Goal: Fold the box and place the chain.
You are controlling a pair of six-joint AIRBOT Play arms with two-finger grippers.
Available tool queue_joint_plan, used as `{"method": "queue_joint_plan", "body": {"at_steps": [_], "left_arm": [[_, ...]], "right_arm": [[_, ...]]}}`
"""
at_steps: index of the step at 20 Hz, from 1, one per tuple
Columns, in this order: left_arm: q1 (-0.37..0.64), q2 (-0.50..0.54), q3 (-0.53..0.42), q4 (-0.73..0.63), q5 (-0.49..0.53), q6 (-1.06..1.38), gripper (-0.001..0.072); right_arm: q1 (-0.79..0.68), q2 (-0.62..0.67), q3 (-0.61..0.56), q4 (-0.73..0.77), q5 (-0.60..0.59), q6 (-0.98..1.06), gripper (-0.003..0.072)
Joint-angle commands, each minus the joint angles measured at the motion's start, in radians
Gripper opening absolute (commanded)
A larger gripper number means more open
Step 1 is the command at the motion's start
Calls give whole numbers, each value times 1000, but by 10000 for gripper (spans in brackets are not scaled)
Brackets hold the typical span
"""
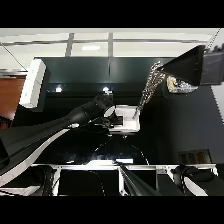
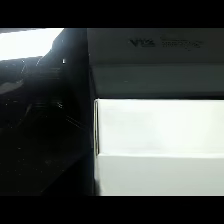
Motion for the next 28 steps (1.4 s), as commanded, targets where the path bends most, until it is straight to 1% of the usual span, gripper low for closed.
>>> {"method": "queue_joint_plan", "body": {"at_steps": [1, 4, 6, 8, 11, 13, 15, 17, 18, 19, 22, 25, 26, 28], "left_arm": [[0, 0, 0, 0, 0, 0, 26], [0, 0, 0, 0, 1, 0, 26], [0, 0, 0, 0, 1, 0, 26], [0, 0, 0, 0, 1, 0, 26], [0, 0, 0, 0, 1, 0, 26], [0, 0, 0, 0, 1, 0, 26], [0, 0, 0, 0, 1, 0, 26], [0, 0, 0, 0, 1, 0, 26], [0, 0, 0, 0, 1, 0, 26], [0, 0, 0, 0, 1, 0, 26], [0, 0, 0, 0, 5, 0, 27], [1, 0, 0, 10, 50, 2, 27], [5, 0, 0, 10, 53, 1, 28], [15, 0, 0, 5, 49, -13, 29]], "right_arm": [[12, -3, -81, -8, -13, 0, 6], [12, -3, -231, -14, -37, 0, 7], [12, -3, -338, -14, -89, -8, 7], [23, -3, -448, -15, -151, -49, 7], [52, -10, -584, -31, -264, -50, 9], [89, -16, -661, -37, -358, -51, 12], [133, -32, -715, -58, -422, -50, 14], [157, -42, -742, -108, -452, -33, 23], [156, -41, -742, -142, -454, -16, 181], [150, -41, -741, -155, -446, -10, 379], [80, -16, -713, -209, -370, -10, 378], [-43, 74, -668, -256, -312, -10, 378], [-79, 108, -668, -257, -303, -10, 378], [-138, 158, -668, -262, -248, -12, 378]]}}
